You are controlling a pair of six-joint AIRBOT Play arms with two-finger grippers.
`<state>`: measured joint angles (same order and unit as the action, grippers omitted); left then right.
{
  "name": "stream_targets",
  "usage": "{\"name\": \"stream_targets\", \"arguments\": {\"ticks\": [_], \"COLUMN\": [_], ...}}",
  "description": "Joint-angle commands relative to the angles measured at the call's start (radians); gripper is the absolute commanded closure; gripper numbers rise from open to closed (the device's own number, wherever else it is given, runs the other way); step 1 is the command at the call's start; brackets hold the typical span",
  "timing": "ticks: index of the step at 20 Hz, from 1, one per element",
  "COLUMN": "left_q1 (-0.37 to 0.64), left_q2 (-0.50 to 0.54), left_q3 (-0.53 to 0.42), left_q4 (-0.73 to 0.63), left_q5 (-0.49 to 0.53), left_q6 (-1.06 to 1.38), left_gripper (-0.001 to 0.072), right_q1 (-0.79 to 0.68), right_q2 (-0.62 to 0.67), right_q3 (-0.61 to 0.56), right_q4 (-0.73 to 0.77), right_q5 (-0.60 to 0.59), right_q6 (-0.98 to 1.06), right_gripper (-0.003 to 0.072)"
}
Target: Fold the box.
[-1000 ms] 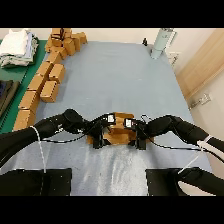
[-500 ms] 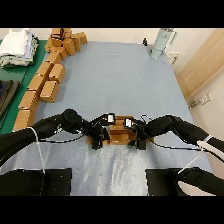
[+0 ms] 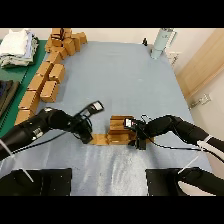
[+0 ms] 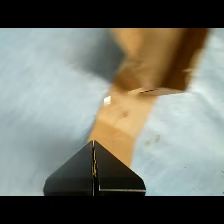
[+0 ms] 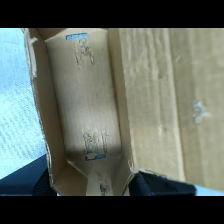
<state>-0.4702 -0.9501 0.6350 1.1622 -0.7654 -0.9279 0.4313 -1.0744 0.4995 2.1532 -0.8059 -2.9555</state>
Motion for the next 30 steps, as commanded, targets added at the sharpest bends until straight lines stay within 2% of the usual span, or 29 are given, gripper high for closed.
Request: {"name": "stream_targets", "arguments": {"ticks": [1,5,9,11,15,21,26,29,30], "left_q1": [0.101,0.225,0.211,0.18,0.113,0.009,0.003,0.003,0.003], "left_q2": [0.054,0.034,-0.05,-0.108,-0.193,-0.199,-0.182,-0.17,-0.171], "left_q3": [-0.009,-0.075,-0.109,-0.108,-0.108,-0.108,-0.093,-0.049,-0.03], "left_q4": [0.182,0.037,-0.236,-0.318,-0.4,-0.498,-0.543,-0.542,-0.542], "left_q5": [-0.129,-0.159,-0.121,-0.086,0.002,0.132,0.119,0.098,0.094], "left_q6": [-0.405,-0.4,-0.278,-0.242,-0.241,-0.247,-0.25,-0.251,-0.251], "left_gripper": [0.0698,0.0699,0.0698,0.0698,0.0699,0.0699,0.0699,0.0694,0.0564], "right_q1": [0.0,0.0,0.0,0.0,0.0,0.0,0.0,0.0,0.0], "right_q2": [-0.001,0.0,0.0,0.0,0.0,0.0,0.0,0.0,0.0], "right_q3": [0.0,0.0,0.0,0.0,0.0,0.0,0.0,0.0,0.0], "right_q4": [0.0,0.0,0.0,0.0,0.0,0.0,0.0,0.0,0.0], "right_q5": [0.0,0.0,0.0,0.0,0.0,0.0,0.0,0.0,0.0], "right_q6": [0.0,0.0,0.0,0.0,0.0,0.0,0.0,0.0,0.0], "right_gripper": [0.0156,0.0156,0.0156,0.0156,0.0156,0.0156,0.0156,0.0156,0.0156]}}
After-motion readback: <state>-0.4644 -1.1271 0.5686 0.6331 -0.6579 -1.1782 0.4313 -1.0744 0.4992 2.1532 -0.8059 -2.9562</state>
